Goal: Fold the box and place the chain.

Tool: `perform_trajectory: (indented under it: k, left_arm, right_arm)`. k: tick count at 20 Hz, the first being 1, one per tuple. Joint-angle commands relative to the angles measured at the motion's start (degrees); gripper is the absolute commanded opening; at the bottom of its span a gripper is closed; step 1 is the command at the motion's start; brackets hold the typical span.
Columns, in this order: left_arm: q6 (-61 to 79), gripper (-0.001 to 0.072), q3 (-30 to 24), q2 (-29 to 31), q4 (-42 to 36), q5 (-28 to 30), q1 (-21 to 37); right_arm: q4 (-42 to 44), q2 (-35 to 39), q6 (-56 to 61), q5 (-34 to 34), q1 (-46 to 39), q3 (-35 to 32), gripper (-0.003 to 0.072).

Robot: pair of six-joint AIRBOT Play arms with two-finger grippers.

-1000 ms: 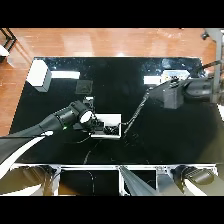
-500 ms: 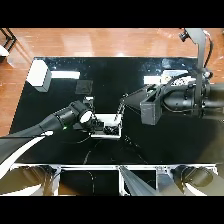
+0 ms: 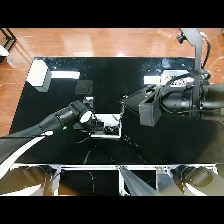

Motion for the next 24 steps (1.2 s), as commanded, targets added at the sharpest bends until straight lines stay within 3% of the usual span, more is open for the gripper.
perform_trajectory:
  k: [1,8,12,21,24]
  left_arm:
    - [0.0,0.0025,0.0,0.0,0.0,0.1,0.0]
    - [0.0,0.0025,0.0,0.0,0.0,0.1,0.0]
    - [0.0,0.0026,0.0,0.0,0.0,0.1,0.0]
    - [0.0,0.0025,0.0,0.0,0.0,0.3,0.0]
    - [0.0,0.0025,0.0,0.0,0.0,0.3,0.0]
  right_arm:
    - [0.7,-0.7,0.0,1.9,0.0,-0.4,0.0026]
    - [2.9,-2.1,0.0,1.0,0.4,-6.9,0.0027]
    - [3.4,-5.5,0.0,-3.7,3.5,-12.1,0.0027]
    - [2.0,-13.4,-0.5,-8.6,4.3,-12.2,0.0027]
    - [6.8,-13.4,-3.0,-10.8,3.9,-11.0,0.0027]
